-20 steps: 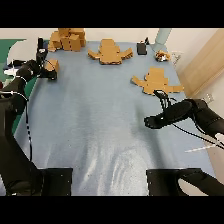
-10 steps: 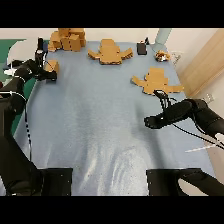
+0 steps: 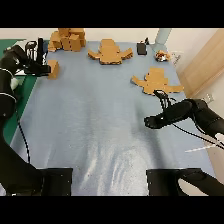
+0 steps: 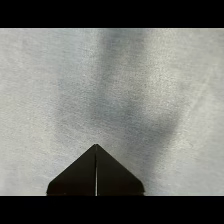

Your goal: Fold the box.

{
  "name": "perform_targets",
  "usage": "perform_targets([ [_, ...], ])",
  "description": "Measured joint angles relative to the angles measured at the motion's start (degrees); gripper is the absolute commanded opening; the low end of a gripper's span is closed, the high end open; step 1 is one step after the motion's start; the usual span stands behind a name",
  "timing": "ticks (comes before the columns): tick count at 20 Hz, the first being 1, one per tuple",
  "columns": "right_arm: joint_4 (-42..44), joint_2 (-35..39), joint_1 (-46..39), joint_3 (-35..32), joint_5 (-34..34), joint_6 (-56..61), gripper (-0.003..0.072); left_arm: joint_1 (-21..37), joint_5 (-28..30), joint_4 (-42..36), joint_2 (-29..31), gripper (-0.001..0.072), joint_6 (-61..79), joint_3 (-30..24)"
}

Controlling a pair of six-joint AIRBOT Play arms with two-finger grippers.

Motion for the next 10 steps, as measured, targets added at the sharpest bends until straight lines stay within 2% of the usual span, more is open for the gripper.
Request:
perform_targets([
  [4,0.0,0.0,0.0,0.0,0.0,0.0,0.0002,-2.6,-10.7,-2.8,5.3,0.0006,-0.2,-0.2],
  [6,0.0,0.0,0.0,0.0,0.0,0.0,0.0002,-5.4,-15.6,-3.8,8.2,0.0005,-0.2,-2.4],
  [8,0.0,0.0,0.0,0.0,0.0,0.0,0.0002,-9.3,-17.2,-4.1,12.3,0.0005,-0.7,-8.1],
  [10,0.0,0.0,0.0,0.0,0.0,0.0,0.0002,-14.1,-15.3,-4.5,18.3,0.0006,-1.4,-17.0],
])
